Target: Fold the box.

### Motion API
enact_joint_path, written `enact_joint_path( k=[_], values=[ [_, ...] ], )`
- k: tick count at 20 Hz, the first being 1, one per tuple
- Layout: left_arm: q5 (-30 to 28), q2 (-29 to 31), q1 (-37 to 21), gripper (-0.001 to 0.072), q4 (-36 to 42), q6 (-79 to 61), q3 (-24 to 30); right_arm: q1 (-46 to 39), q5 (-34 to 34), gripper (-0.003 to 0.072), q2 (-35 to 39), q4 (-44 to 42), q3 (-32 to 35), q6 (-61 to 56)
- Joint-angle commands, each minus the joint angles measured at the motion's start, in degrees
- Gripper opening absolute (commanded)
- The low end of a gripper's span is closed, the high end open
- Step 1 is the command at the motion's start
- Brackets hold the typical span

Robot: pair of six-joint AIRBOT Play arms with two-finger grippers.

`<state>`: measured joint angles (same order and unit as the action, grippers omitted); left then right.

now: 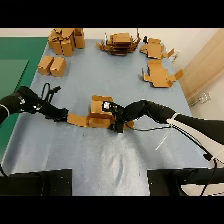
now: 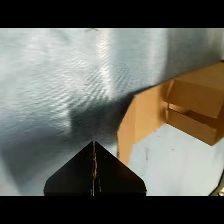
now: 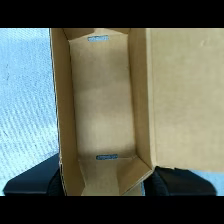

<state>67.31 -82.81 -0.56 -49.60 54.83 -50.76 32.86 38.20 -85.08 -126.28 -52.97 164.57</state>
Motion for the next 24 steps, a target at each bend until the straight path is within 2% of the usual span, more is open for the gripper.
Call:
enact_joint_path(
  k=[1,4,8,13,16,17,18,23,24],
  values=[
    [1.6,-1.0,4.0,0.0019,3.3,-2.1,0.0,0.0,0.0,0.0217,0.0,0.0,0.0,0.0],
    [0.3,-1.0,7.4,0.0019,4.6,-3.1,-0.1,0.0,0.0,0.0217,0.0,0.0,0.0,0.0],
    [2.0,0.4,7.5,0.0019,14.1,-9.2,-0.1,0.0,0.5,0.0216,0.0,0.0,0.0,0.0],
    [4.9,1.8,7.9,0.0021,16.9,-11.0,-0.5,0.0,0.7,0.0216,0.0,0.0,0.0,0.0],
    [4.3,1.8,8.0,0.0024,18.7,-12.1,-0.5,0.0,0.7,0.0216,0.0,0.0,0.0,0.0],
    [4.0,1.8,8.0,0.0189,19.8,-12.5,-0.5,0.0,0.7,0.0216,0.0,0.0,0.0,0.0],
    [3.8,1.8,8.0,0.0259,20.7,-12.4,-0.5,0.0,0.7,0.0216,0.0,0.0,0.0,0.0],
    [2.7,1.7,9.2,0.0272,19.7,-12.0,-0.5,0.0,0.7,0.0216,0.0,0.0,0.0,0.0],
    [1.8,1.7,9.7,0.0445,19.3,-11.3,-0.5,0.0,0.7,0.0215,0.0,0.0,0.0,0.0]
  ],
)
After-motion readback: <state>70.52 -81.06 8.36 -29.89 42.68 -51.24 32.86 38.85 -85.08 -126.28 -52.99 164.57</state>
